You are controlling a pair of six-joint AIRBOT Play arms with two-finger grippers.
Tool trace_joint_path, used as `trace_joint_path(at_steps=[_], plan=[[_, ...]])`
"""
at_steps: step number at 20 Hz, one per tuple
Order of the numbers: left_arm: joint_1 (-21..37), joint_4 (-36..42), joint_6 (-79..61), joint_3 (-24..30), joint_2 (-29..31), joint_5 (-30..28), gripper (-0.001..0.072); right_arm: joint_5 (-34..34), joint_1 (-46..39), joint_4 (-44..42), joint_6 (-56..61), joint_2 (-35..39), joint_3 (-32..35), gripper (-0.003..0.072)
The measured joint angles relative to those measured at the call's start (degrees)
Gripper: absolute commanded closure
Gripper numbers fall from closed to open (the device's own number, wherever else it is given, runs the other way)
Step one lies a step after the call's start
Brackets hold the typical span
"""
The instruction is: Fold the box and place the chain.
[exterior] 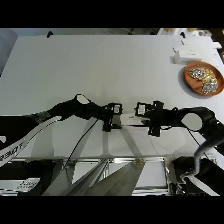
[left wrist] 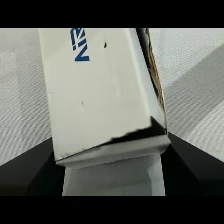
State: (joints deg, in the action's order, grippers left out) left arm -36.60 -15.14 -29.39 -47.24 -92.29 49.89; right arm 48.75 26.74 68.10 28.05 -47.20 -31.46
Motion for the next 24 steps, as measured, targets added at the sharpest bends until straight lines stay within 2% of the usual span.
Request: trace_joint_path(at_steps=[3, 7, 9, 11, 24], plan=[[0.02, 0.07, -0.02, 0.0, 0.0, -0.11, 0.0525, 0.39, 0.0, -0.2, -0.92, -0.44, -0.02, 0.0524], [0.0, 0.09, -0.09, 0.0, 0.02, -0.22, 0.0525, 0.9, 0.0, 1.4, -1.79, -1.6, -0.04, 0.0438], [0.0, 0.11, -0.07, 0.0, 0.02, -0.24, 0.0525, 0.87, 0.02, 2.23, -2.67, -1.86, -0.04, 0.045], [0.0, 0.11, -0.02, 0.0, 0.02, -0.26, 0.0525, 0.66, 0.02, 2.67, -3.41, -1.97, -0.04, 0.0495], [0.04, 0.35, 0.2, -0.02, 0.02, -0.59, 0.0525, -3.93, 0.02, 3.26, -3.91, -0.42, 0.04, 0.051]])
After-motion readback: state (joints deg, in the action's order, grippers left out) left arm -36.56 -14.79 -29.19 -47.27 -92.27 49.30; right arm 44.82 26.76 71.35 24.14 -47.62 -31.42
